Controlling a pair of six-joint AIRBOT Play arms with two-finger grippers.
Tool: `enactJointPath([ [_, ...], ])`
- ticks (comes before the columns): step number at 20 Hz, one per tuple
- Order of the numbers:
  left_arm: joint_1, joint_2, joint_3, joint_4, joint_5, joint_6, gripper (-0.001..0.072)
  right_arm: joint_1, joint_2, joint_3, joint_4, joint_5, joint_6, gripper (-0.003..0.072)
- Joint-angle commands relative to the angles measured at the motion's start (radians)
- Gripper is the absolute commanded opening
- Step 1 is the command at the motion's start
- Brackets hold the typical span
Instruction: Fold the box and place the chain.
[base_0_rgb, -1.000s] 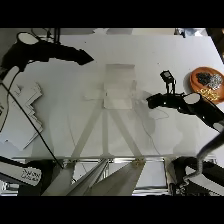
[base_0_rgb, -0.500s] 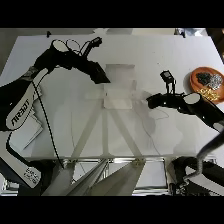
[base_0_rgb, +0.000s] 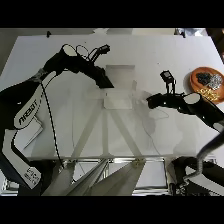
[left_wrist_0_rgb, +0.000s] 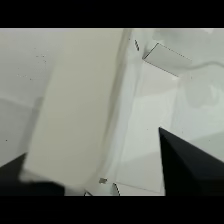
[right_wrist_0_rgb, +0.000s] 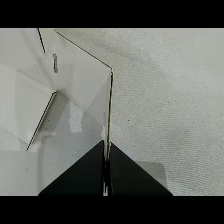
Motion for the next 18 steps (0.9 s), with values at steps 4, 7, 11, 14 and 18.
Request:
enactJointPath([
  [4,-0.011,-0.023,0.001,0.003,0.002,0.027,0.021,0.001,0.0,-0.001,0.0,0.0,0.0,0.001],
  [7,-0.011,-0.024,0.001,0.006,0.002,0.034,0.0022,0.001,0.0,-0.001,0.0,0.0,0.0,0.001],
  [11,-0.011,-0.023,0.001,0.006,0.002,0.061,0.0017,0.001,0.0,0.0,0.0,0.0,0.0,0.001],
  [14,-0.011,-0.023,0.001,0.006,0.001,0.093,0.0016,0.001,0.0,-0.001,0.0,0.0,0.0,0.001],
  [18,-0.011,-0.023,0.001,0.006,0.001,0.105,0.0017,0.001,0.0,-0.001,0.0,0.0,0.0,0.001],
])
